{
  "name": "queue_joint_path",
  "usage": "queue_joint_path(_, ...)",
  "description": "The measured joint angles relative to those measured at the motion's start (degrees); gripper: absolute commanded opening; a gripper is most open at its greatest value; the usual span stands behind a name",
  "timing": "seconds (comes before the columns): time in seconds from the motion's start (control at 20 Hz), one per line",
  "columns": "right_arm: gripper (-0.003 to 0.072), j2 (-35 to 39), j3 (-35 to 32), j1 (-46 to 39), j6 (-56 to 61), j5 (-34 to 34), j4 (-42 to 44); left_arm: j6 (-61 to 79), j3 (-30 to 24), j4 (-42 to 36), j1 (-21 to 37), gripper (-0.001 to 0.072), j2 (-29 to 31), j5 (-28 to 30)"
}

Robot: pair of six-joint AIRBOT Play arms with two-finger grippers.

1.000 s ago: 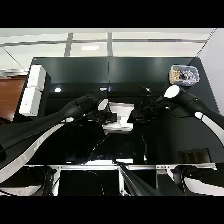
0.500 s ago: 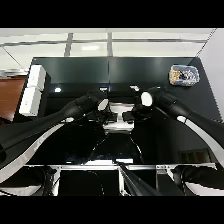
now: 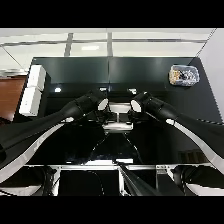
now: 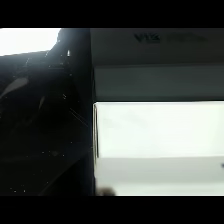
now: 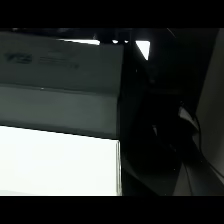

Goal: Fold the box and place the chain.

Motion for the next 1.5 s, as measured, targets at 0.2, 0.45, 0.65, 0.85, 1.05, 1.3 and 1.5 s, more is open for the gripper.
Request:
queue_joint_path(0.2,0.0011,-0.2,0.0,0.2,1.4,0.4,0.0,0.0,0.0,0.0,0.0,0.0024,0.0,-0.3)
queue_joint_path(0.45,0.0048,-0.1,0.0,0.2,1.3,0.4,0.1,0.1,0.0,-0.1,0.0,0.0024,0.0,-0.3)
queue_joint_path(0.65,0.0205,0.7,0.0,0.1,0.9,0.3,0.5,0.3,0.0,0.0,0.0,0.0024,0.0,0.0)
queue_joint_path(0.85,0.0010,1.0,0.0,-0.1,0.7,0.8,-0.1,0.0,0.0,-0.1,0.0,0.0024,0.0,-0.1)
queue_joint_path(1.05,0.0279,1.2,0.0,-0.2,-0.7,1.5,0.1,0.4,0.0,-0.1,0.0,0.0023,0.0,0.3)
queue_joint_path(1.3,0.0273,4.9,0.0,-0.3,-2.2,3.5,-0.1,0.3,0.0,0.0,0.0,0.0024,0.0,0.3)
queue_joint_path(1.5,0.0273,13.6,0.0,-2.3,-5.9,8.2,-3.1,0.2,0.0,0.0,0.0,0.0024,0.0,0.3)
